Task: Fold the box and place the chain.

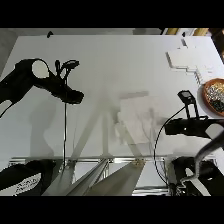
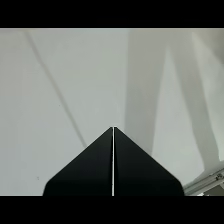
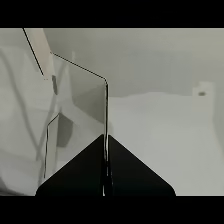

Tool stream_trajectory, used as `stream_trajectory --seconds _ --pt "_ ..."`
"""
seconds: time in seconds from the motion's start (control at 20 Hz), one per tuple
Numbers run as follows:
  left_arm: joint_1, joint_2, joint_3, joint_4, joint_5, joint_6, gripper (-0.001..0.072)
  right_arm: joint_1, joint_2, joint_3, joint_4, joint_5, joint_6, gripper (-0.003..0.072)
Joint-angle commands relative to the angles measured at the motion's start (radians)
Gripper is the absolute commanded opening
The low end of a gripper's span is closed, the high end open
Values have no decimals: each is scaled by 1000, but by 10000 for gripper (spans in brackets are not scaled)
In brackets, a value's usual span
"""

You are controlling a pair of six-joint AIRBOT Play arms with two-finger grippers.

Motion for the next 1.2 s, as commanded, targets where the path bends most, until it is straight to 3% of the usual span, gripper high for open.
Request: stream_trajectory --seconds 0.0,0.2,0.25,0.35,0.4,0.6,0.7,1.15 --pt "-1 0 0 -5 33 1 10 168 39 -24 9 -69 131 18" --pt "0 -13 0 -6 164 39 17 200 26 -24 2 -86 158 18" --pt "0 -25 -1 -8 154 77 101 200 25 -24 0 -86 158 18" --pt "0 -55 -10 -59 115 206 402 200 25 -24 0 -85 158 18" --pt "1 -76 -18 -128 91 317 512 200 25 -24 0 -85 158 18" --pt "0 -180 -53 -575 -76 857 531 200 25 -24 1 -84 158 18" --pt "0 -247 -56 -740 -132 995 531 200 25 -24 8 -84 158 18" --pt "-37 -412 -56 -807 -18 1156 533 200 25 -24 8 -84 158 19"
